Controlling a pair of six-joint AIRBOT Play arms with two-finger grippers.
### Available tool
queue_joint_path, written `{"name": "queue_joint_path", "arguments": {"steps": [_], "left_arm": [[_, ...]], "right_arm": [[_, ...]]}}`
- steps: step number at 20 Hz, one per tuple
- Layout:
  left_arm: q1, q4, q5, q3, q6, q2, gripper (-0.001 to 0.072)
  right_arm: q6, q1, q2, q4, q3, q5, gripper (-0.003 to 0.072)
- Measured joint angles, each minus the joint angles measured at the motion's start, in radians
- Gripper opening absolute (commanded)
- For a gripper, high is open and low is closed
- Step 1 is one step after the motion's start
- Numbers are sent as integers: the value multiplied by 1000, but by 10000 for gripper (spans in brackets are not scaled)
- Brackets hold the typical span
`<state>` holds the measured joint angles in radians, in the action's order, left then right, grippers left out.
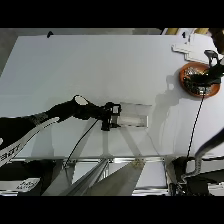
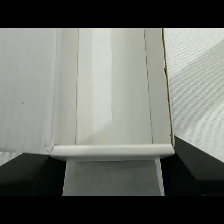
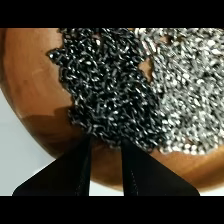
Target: Fold the box and place the chain.
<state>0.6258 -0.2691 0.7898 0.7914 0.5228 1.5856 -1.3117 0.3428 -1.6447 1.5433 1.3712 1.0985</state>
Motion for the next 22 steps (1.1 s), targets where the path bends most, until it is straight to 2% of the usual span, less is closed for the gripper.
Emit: {"name": "queue_joint_path", "arguments": {"steps": [9, 20, 21, 22], "left_arm": [[0, 0, 0, 0, 0, 0, 149], [0, 0, 0, 0, 0, 0, 149], [0, 0, 0, 0, 0, 0, 149], [0, 0, 0, 0, 0, 0, 149]], "right_arm": [[64, 2, -28, -78, 0, -109, 178], [83, 2, -74, -88, 0, -138, 174], [85, 2, -79, -88, 0, -140, 138], [87, 2, -82, -89, 0, -141, 23]]}}
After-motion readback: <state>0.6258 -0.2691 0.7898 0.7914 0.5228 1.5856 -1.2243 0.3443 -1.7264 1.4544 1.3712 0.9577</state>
